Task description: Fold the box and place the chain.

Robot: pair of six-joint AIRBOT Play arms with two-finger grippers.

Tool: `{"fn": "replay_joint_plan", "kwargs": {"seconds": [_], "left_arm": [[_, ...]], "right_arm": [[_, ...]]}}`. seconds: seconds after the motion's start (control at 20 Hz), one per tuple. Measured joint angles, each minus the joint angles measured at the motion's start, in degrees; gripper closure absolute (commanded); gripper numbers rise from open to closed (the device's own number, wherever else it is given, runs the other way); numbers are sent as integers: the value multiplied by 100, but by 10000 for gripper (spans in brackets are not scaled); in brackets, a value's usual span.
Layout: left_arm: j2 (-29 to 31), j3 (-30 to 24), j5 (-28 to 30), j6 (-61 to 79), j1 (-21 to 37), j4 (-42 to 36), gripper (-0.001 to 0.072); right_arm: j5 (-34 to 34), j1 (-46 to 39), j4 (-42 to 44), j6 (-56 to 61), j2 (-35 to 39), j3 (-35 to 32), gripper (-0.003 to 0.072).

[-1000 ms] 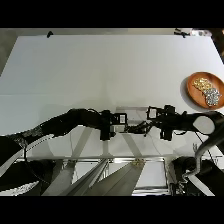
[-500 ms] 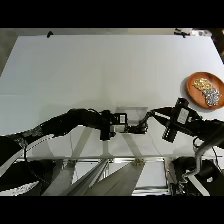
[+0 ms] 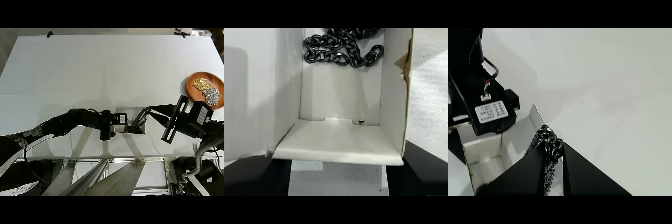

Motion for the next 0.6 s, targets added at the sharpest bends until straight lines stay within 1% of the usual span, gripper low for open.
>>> {"fn": "replay_joint_plan", "kwargs": {"seconds": [0.2,0.6], "left_arm": [[0,0,0,0,0,0,433],[-2,0,0,0,0,0,433]], "right_arm": [[-26,0,271,-72,4,94,681],[-57,2,413,-151,4,452,682]]}}
